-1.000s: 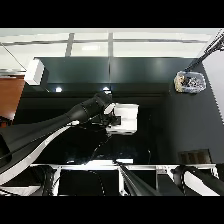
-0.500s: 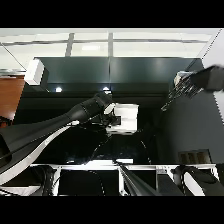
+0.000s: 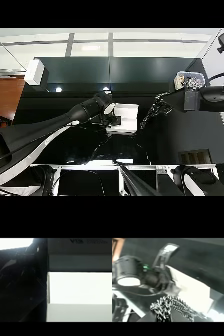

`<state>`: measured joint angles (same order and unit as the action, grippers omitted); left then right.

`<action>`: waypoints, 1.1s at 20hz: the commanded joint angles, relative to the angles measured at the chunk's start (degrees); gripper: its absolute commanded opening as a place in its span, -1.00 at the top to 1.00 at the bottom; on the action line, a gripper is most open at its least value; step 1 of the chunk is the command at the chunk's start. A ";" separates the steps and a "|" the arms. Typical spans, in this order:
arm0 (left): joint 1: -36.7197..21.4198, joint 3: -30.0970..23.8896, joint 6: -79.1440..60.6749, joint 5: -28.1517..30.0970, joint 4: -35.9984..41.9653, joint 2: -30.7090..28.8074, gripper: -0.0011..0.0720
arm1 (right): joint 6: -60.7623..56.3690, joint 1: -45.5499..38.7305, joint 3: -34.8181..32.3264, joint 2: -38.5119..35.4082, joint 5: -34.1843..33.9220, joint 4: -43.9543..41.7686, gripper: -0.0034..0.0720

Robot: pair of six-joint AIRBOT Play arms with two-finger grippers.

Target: Fold the box and place the chain.

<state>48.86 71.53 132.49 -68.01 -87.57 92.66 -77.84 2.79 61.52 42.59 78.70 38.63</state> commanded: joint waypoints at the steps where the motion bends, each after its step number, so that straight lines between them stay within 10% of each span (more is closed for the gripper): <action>1: -0.04 0.02 -0.02 0.02 -0.02 0.00 0.90 | -1.01 5.16 -0.42 0.00 -4.57 -2.40 0.88; 22: -0.04 0.02 -0.02 -0.02 -0.02 0.00 0.90 | -3.54 20.26 -9.35 18.91 -18.91 12.87 0.87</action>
<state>48.86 71.53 132.49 -68.01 -87.57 92.64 -80.84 22.02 54.43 59.53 63.51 50.85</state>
